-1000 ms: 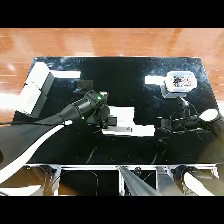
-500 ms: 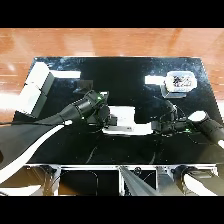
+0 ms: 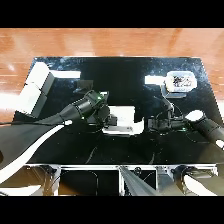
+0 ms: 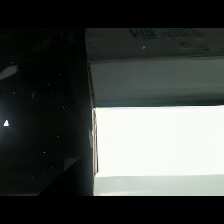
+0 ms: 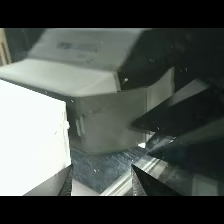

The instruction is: Fold the box and place the chain.

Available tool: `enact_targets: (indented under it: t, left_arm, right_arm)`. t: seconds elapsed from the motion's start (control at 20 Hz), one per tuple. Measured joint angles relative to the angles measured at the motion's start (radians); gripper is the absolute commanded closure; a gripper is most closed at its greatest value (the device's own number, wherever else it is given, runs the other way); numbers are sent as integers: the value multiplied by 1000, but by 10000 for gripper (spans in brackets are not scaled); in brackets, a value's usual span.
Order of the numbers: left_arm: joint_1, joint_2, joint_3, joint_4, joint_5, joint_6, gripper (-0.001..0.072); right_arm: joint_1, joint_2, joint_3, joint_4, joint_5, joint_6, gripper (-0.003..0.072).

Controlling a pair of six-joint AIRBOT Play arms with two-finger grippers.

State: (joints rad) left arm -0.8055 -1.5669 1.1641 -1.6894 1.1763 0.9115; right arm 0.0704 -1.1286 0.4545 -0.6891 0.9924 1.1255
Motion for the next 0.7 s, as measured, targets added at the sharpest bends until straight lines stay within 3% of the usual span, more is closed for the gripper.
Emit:
enact_targets:
  t: [0.2, 0.25, 0.3, 0.7]
  left_arm:
    - [0, 0, 0, 0, 0, 0, 690]
    - [0, 0, 0, 0, 0, 0, 690]
    - [0, 0, 0, 0, 0, 0, 691]
    - [-2, 0, 0, -1, 19, 1, 690]
  right_arm:
    - [5, 0, 4, 52, 1, -8, 212]
    - [11, 0, 6, 64, 4, -14, -15]
    - [23, 0, 10, 72, 11, -16, -34]
    - [147, -1, 77, 85, 14, -17, -34]
